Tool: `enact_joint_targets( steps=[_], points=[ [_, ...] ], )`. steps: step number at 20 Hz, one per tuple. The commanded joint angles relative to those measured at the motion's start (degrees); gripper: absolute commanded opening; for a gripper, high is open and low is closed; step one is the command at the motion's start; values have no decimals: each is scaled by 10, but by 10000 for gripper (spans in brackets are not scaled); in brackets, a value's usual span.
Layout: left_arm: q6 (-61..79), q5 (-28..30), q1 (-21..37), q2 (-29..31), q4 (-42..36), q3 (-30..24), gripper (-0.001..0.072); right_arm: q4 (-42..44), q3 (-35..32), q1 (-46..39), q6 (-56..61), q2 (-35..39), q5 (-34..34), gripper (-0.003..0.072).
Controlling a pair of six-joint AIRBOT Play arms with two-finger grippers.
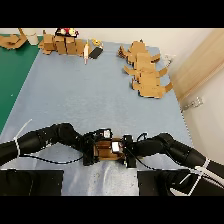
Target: Fold the box.
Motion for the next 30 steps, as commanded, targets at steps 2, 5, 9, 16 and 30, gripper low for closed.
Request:
enact_joint_targets(
  steps=[2,5,9,16,30],
  points=[
    [-4,-14,0,0,4,0,677,0,0,0,1,0,-1,502],
    [-4,-14,0,0,4,0,676,0,0,0,1,0,-1,502],
    [-3,-12,0,0,10,0,675,0,0,0,1,0,-1,503],
    [-49,-9,8,29,61,-1,675,-1,0,0,1,0,-2,503],
    [58,25,2,55,-5,-51,675,-1,0,0,1,0,-1,503]
  ],
)
